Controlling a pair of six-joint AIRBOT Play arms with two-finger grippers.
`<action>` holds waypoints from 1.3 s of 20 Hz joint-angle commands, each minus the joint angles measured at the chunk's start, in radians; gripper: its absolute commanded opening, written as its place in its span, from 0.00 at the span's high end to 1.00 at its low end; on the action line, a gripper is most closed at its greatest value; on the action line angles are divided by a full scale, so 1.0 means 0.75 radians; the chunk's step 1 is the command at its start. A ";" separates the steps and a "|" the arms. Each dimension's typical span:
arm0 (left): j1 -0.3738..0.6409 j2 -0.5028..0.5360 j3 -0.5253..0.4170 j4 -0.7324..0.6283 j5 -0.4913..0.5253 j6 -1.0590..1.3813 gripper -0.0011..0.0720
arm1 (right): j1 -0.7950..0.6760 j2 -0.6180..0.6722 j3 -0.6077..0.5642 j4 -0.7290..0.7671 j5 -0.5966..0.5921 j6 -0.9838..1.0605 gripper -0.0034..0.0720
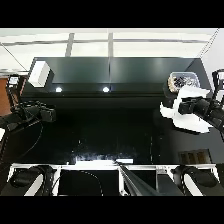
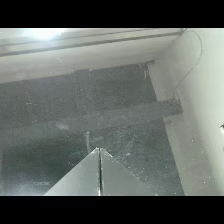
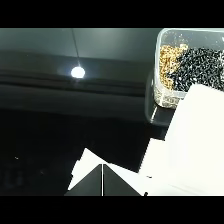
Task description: Fold the box and place the chain.
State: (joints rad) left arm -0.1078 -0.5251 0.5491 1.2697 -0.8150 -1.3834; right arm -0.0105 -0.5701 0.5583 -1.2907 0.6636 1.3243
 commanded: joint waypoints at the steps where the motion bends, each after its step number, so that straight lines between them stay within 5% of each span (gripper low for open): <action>1: -0.001 0.001 0.000 0.001 0.000 0.000 0.95 | 0.000 0.002 -0.001 0.000 0.000 0.001 0.94; 12: -0.001 0.001 0.000 0.001 0.000 0.000 0.95 | 0.000 0.001 -0.001 0.002 -0.003 0.002 0.94; 18: -0.001 0.001 0.000 0.001 0.001 0.000 0.95 | 0.000 0.001 -0.001 0.139 -0.200 0.005 0.94; 22: -0.001 0.001 0.000 -0.003 0.204 -0.002 0.95 | -0.073 -0.027 -0.001 -0.173 -0.202 0.275 0.94; 24: -0.001 0.000 0.000 -0.046 0.314 -0.002 0.95 | -0.269 -0.085 0.001 -0.482 -0.159 0.721 0.94; 26: -0.001 -0.001 0.000 -0.079 0.375 -0.002 0.95 | -0.501 -0.169 0.036 -0.594 -0.079 0.801 0.94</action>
State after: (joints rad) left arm -0.1085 -0.5251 0.5491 1.2427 -0.6373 -1.3842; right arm -0.2119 -0.6373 0.5671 -1.5257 0.5491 1.6890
